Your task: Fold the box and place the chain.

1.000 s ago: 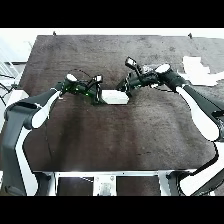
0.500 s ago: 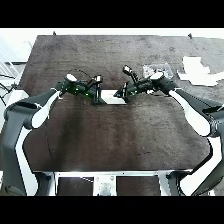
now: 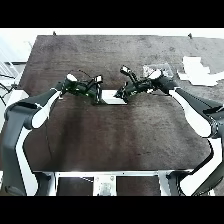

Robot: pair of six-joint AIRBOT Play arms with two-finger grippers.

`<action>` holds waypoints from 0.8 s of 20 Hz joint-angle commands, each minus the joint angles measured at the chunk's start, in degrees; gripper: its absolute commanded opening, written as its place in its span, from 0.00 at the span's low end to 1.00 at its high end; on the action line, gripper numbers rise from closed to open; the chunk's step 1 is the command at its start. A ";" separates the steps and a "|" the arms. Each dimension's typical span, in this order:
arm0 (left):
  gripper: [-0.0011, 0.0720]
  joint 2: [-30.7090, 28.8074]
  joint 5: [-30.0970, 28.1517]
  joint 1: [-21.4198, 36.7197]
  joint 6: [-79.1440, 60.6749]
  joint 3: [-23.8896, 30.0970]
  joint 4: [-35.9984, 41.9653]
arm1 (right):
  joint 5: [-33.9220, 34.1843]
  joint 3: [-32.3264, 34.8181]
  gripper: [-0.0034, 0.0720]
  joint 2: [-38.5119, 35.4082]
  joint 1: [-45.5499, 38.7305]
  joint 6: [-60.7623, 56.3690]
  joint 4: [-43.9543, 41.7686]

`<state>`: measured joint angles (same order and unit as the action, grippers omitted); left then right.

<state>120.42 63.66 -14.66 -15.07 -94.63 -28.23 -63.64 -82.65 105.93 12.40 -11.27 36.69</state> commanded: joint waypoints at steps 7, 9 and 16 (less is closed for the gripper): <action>0.55 -0.04 -0.20 0.11 0.02 -0.07 -0.02 | -0.33 0.28 0.07 -19.85 -0.46 -2.69 -7.13; 0.55 -0.04 -0.20 0.11 0.02 -0.07 -0.02 | -0.28 2.64 0.07 -27.15 -1.51 -5.86 -6.78; 0.55 -0.04 -0.17 0.11 0.02 -0.07 0.02 | 14.34 29.44 0.07 -61.46 -11.76 -18.58 3.91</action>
